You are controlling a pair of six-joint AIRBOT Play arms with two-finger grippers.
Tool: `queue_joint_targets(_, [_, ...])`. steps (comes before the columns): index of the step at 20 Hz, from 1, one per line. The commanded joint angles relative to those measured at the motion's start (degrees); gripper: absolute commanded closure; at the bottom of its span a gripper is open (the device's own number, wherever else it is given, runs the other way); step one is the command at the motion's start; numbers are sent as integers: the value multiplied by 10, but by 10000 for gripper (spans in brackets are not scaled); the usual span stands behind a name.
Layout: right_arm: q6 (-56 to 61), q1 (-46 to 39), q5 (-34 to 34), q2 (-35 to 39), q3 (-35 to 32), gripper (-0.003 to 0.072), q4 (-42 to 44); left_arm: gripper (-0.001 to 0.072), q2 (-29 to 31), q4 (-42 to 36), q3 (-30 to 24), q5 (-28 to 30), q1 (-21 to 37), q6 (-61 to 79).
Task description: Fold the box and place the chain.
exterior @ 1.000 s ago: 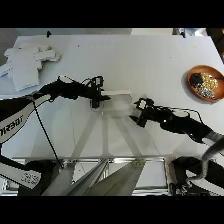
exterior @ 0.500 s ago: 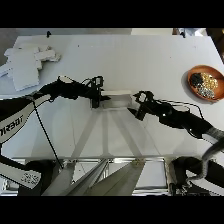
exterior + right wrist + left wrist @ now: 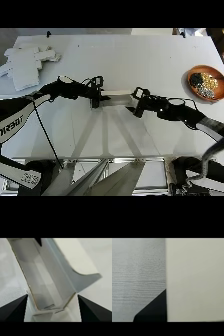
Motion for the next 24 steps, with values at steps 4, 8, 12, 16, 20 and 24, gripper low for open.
queue_joint_targets(4, [68,-37,77,-28,39,-4,-102,695,0,0,0,0,0,0])
queue_joint_targets(8, [61,-58,108,-30,54,-4,-120,695,0,0,0,0,0,0])
queue_joint_targets(12, [64,-61,151,-61,85,-4,-155,695,0,0,0,0,0,0])
queue_joint_targets(16, [86,-61,175,-95,109,-4,-199,695,0,0,0,0,0,0])
queue_joint_targets(20, [137,-71,240,-135,158,-4,-266,695,0,0,0,0,0,0])
queue_joint_targets(24, [144,-73,253,-164,188,-4,-249,695,0,0,0,0,0,0])
